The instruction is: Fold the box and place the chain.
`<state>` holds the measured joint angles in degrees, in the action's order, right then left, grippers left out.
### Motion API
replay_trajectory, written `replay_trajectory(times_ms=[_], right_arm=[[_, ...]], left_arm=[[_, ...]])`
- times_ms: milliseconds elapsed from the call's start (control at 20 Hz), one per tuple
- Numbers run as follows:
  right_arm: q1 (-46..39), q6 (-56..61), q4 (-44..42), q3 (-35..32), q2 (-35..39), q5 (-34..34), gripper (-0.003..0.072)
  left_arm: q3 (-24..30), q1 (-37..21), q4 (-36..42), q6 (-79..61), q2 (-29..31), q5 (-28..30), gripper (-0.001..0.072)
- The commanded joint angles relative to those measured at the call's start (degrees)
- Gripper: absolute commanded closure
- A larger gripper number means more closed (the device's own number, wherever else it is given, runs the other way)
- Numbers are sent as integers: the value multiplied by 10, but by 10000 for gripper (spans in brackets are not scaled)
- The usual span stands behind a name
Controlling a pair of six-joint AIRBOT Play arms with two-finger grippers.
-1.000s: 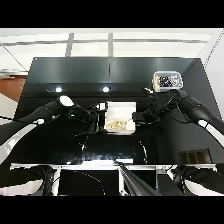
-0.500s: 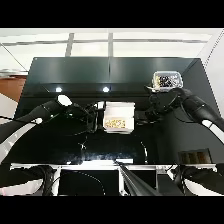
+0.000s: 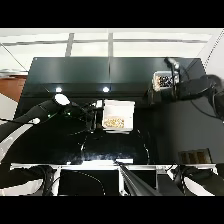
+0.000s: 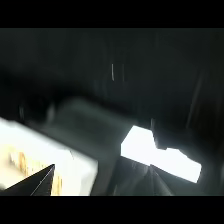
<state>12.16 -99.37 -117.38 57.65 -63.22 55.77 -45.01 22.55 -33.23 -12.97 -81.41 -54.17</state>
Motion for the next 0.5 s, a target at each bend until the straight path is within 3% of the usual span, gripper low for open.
replay_trajectory(times_ms=[0, 100, 250, 450], right_arm=[[4, -43, 5, 85, -46, -43, -14], [25, -83, 5, 127, -101, -42, -13], [55, -134, 3, 137, -169, -37, -13], [93, -254, -19, 138, -194, 17, -13]], left_arm=[[0, 0, 0, -1, 1, 0, 437], [0, 0, 0, -1, 1, 0, 437], [0, 0, 0, -1, 1, 0, 437], [0, 0, 0, 0, 1, -1, 437]])
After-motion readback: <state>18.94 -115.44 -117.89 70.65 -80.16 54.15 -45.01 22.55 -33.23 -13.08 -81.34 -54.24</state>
